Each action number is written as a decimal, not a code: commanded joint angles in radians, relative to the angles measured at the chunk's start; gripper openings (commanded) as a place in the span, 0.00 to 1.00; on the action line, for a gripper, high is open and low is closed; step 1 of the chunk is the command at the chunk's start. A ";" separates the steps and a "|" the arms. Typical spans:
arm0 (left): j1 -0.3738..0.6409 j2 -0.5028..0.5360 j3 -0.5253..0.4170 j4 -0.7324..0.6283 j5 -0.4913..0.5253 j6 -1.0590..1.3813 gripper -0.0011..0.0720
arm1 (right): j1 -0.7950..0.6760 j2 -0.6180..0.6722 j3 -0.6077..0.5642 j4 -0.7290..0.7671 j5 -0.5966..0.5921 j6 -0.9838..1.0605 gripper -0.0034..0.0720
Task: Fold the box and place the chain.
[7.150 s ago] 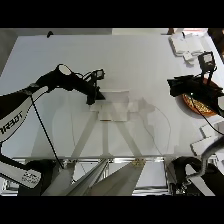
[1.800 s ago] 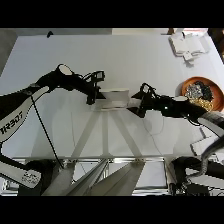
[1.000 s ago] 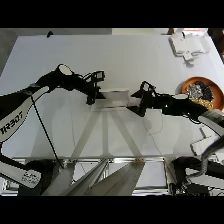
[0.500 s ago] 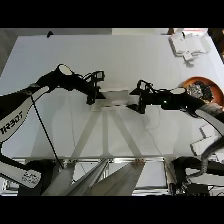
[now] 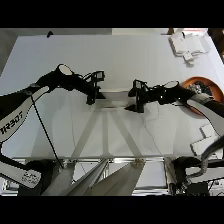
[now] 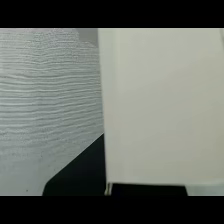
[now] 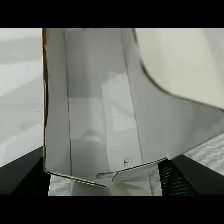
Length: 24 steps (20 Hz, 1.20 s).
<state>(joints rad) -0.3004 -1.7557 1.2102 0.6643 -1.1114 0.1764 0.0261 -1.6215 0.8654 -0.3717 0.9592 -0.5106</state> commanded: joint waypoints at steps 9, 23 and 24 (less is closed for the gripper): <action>0.000 -0.001 0.000 0.000 0.001 0.000 0.03 | 0.026 -0.054 0.055 -0.071 0.029 0.062 0.96; 0.000 -0.001 0.000 0.000 0.001 0.000 0.03 | 0.026 -0.054 0.055 -0.069 0.029 0.062 0.96; 0.000 -0.001 0.000 0.000 0.001 0.000 0.03 | 0.026 -0.054 0.055 -0.069 0.030 0.062 0.96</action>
<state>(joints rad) -0.3004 -1.7557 1.2102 0.6640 -1.1110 0.1761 0.0505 -1.6749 0.9195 -0.4412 0.9886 -0.4488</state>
